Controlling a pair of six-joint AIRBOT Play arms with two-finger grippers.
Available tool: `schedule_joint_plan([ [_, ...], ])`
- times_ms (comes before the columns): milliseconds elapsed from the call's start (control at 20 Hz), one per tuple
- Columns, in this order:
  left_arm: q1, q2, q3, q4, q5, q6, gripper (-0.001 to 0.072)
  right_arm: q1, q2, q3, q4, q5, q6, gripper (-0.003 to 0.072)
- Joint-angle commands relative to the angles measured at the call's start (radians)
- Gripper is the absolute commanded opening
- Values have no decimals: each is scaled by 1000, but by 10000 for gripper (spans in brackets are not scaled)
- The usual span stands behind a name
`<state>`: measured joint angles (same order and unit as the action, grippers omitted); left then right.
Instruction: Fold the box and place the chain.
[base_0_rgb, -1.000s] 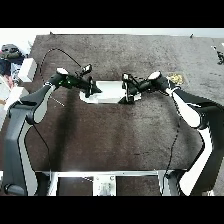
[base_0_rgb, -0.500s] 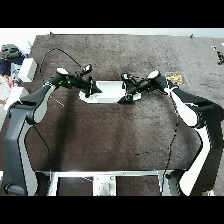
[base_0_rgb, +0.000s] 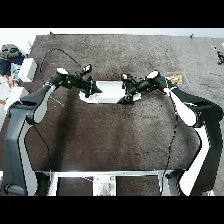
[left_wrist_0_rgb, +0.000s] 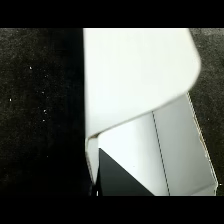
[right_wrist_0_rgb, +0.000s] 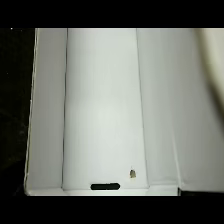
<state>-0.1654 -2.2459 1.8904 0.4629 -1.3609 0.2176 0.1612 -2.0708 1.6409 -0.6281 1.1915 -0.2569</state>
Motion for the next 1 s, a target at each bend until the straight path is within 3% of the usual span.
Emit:
schedule_joint_plan([
  [0, 0, 0, 0, 0, 0, 0, 14, 2, -2, 3, 4, 7, 15, 707],
  [700, 0, 0, 0, 0, 0, 0, 14, 2, -8, 49, -27, 29, 56, 704],
  [800, 0, 0, 0, 0, 0, 0, 14, 2, -8, 49, -27, 13, 55, 644],
  [950, 0, 0, 0, 0, 0, 0, 14, 2, -13, 49, -27, 13, 56, 645],
])
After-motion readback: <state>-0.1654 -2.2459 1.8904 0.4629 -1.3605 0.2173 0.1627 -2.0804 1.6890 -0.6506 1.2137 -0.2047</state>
